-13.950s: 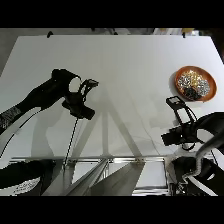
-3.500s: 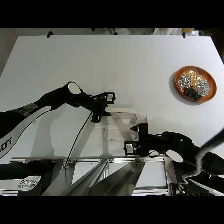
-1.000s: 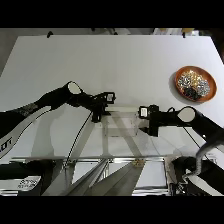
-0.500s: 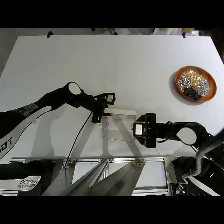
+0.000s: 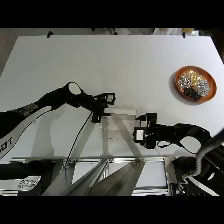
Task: Fold the box and place the chain.
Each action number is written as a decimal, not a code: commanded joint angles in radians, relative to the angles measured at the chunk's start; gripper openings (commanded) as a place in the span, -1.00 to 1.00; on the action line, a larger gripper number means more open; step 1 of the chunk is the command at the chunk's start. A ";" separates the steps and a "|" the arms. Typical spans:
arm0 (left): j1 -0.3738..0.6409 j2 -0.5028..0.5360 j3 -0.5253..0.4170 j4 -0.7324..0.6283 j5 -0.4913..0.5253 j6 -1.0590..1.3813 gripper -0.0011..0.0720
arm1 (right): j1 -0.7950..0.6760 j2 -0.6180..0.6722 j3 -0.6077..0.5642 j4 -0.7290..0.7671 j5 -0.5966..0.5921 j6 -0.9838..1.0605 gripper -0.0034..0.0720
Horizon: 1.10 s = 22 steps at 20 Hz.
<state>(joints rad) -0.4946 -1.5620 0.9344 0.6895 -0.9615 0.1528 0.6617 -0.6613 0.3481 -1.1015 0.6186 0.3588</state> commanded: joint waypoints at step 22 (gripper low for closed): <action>0.000 0.001 0.001 -0.001 0.000 0.000 -0.94 | 0.087 -0.103 -0.102 0.082 -0.109 -0.094 0.93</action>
<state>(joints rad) -0.4942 -1.5620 0.9344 0.6891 -0.9619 0.1528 0.7185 -0.7105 0.2623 -1.0122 0.5858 0.2169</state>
